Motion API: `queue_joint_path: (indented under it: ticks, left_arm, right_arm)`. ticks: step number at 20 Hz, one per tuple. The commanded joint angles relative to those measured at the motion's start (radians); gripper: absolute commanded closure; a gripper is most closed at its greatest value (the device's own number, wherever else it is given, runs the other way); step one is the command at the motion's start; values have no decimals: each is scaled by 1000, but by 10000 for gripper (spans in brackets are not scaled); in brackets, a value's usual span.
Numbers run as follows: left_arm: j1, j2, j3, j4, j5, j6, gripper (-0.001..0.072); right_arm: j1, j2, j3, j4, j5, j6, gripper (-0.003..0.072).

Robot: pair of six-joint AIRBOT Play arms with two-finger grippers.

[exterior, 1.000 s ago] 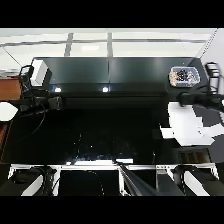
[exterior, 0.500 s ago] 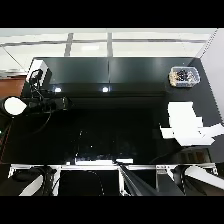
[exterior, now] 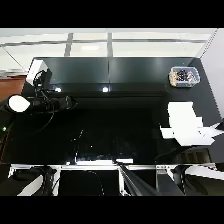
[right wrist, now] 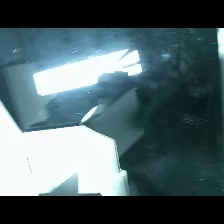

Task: Fold the box and place the chain.

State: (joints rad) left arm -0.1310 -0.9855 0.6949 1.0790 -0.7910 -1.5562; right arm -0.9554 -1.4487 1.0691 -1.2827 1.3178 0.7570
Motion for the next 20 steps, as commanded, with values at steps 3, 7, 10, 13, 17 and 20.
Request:
queue_joint_path:
  ticks: [3,7,10,13,17,20]
  left_arm:
    - [-1,-2,-1,-14,5,1,4]
    - [-1,-2,-1,-19,7,8,4]
    - [-33,-3,-1,-40,34,117,4]
    - [-105,-17,-1,-174,48,277,5]
    - [-170,-132,28,-279,65,308,6]
    - [-145,-299,147,-336,-73,359,7]
  right_arm:
    - [107,91,-18,123,16,-28,668]
    - [262,298,-145,346,-60,-11,668]
    - [409,496,-354,476,-233,36,668]
    - [581,692,-608,714,-406,31,667]
    - [869,786,-806,912,-581,32,667]
    - [1028,786,-832,907,-675,57,667]
